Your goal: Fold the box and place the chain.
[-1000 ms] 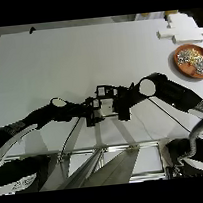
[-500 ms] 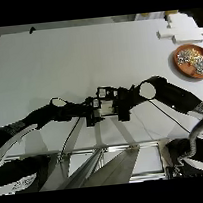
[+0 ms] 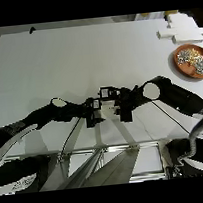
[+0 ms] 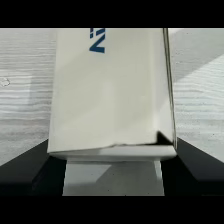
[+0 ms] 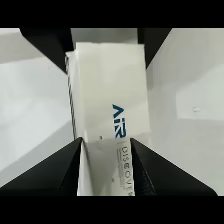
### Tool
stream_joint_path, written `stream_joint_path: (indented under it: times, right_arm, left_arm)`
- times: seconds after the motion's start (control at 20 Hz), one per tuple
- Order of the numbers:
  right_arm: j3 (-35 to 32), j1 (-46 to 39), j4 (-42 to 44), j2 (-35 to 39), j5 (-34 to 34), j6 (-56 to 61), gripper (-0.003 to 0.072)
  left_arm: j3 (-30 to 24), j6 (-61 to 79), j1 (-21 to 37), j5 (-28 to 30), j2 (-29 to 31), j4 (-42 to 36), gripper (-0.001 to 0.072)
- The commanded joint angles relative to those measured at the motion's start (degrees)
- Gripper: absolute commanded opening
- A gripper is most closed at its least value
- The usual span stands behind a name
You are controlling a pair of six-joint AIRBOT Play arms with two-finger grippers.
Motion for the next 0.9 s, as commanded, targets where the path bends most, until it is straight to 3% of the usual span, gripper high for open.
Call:
stream_joint_path:
  times: [0.0, 0.6, 0.65, 0.7, 0.85]
  right_arm:
    - [0.0, 0.0, 0.7, 1.4, 0.9, 0.0, 0.0341]
    - [0.0, 0.0, -3.4, 1.4, 1.1, 0.0, 0.0275]
    - [0.0, 0.0, -3.4, 1.4, 0.5, 0.0, 0.0216]
    - [0.0, 0.0, -3.4, 1.4, 0.1, 0.0, 0.0105]
    - [0.0, 0.0, -3.4, 1.4, -0.2, 0.0, 0.0075]
  left_arm:
    - [0.0, -0.1, 0.0, 0.3, 0.0, -0.2, 0.0073]
    - [0.0, -0.1, 0.0, 0.3, 0.0, -0.2, 0.0073]
    - [0.0, -0.1, 0.0, 0.3, 0.0, -0.2, 0.0073]
    - [0.0, -0.1, 0.0, 0.3, 0.0, -0.2, 0.0073]
    - [0.0, -0.1, 0.0, 0.3, 0.0, -0.2, 0.0073]
